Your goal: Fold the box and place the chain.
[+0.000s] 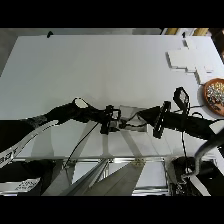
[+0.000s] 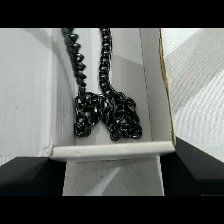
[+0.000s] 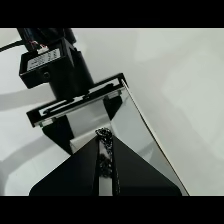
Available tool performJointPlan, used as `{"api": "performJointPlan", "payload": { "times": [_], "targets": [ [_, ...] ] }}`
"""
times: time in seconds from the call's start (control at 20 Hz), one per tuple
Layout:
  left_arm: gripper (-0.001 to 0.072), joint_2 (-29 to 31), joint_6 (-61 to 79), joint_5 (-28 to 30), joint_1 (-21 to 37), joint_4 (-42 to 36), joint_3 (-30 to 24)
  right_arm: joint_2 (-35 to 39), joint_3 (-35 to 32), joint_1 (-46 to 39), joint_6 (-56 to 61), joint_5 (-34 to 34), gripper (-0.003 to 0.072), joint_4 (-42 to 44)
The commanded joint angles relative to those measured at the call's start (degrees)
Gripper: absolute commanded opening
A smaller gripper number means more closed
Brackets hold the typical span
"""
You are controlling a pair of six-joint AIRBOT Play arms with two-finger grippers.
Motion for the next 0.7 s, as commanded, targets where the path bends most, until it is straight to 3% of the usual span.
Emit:
{"api": "performJointPlan", "payload": {
  "times": [0.0, 0.3, 0.4, 0.45, 0.65],
  "targets": [
    [0.003, 0.0, 0.0, 0.02, 0.04, 0.02, 0.0, -1.25, 0.0, 0.04, -0.85, 0.04, 0.002, -3.13],
    [0.003, 0.0, 0.0, 0.02, 0.04, 0.02, 0.0, -6.03, 0.0, 0.02, -0.81, 5.27, 0.0027, -12.07],
    [0.003, 0.0, 0.0, 0.02, 0.02, 0.02, 0.0, -6.16, 0.04, 0.02, -0.81, 4.74, 0.0241, -12.76],
    [0.003, 0.0, 0.0, 0.02, 0.02, 0.02, 0.0, -6.14, 0.37, 0.02, -0.81, 4.15, 0.026, -13.49],
    [0.003, 0.0, 0.0, 0.0, 0.02, 0.02, 0.0, -6.14, 5.95, -0.04, 0.79, 4.98, 0.0221, -24.74]
  ]
}}
